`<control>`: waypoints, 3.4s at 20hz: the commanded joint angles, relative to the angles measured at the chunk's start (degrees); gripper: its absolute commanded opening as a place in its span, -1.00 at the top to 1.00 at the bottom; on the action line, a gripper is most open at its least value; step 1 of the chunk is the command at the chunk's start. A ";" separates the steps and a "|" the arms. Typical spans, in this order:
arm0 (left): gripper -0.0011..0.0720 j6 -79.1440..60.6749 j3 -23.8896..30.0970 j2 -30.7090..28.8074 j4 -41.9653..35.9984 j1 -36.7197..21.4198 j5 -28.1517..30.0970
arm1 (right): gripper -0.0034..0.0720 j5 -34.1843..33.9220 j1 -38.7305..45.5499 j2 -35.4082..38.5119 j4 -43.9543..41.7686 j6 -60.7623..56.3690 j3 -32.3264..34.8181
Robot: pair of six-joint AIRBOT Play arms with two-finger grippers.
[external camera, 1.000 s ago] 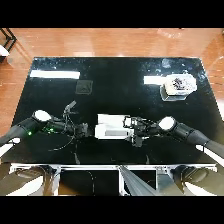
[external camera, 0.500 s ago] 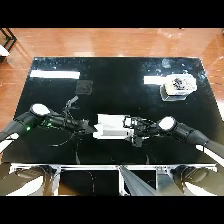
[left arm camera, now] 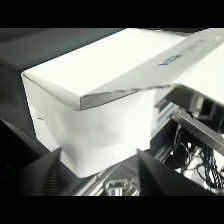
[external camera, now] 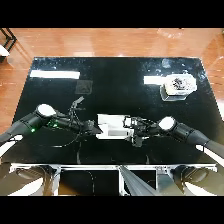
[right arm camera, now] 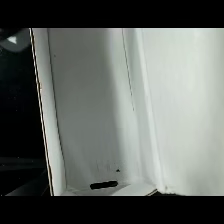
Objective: Fold the box and place the chain.
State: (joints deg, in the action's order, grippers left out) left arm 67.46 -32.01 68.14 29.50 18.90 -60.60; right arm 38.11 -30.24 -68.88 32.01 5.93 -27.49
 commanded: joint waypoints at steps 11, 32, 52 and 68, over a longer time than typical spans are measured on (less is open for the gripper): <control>-0.55 16.46 -0.04 -0.48 7.82 9.03 14.67 | -0.05 0.00 -0.02 -0.02 -0.02 0.00 -0.02; -0.55 40.74 -6.03 -0.24 34.58 17.11 17.00 | -0.05 -0.22 -0.24 -0.02 0.17 -0.17 -0.02; -0.08 69.59 -20.04 11.28 55.47 29.77 3.32 | -0.05 -0.22 -0.26 -0.02 0.20 -0.15 0.00; 0.01 69.70 -20.46 12.24 55.08 30.12 2.93 | -0.05 -0.22 -0.28 -0.02 0.22 -0.15 0.00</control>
State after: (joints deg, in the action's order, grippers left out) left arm 137.14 -52.25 80.38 84.58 48.99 -56.84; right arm 37.87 -30.46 -68.88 32.23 5.78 -27.49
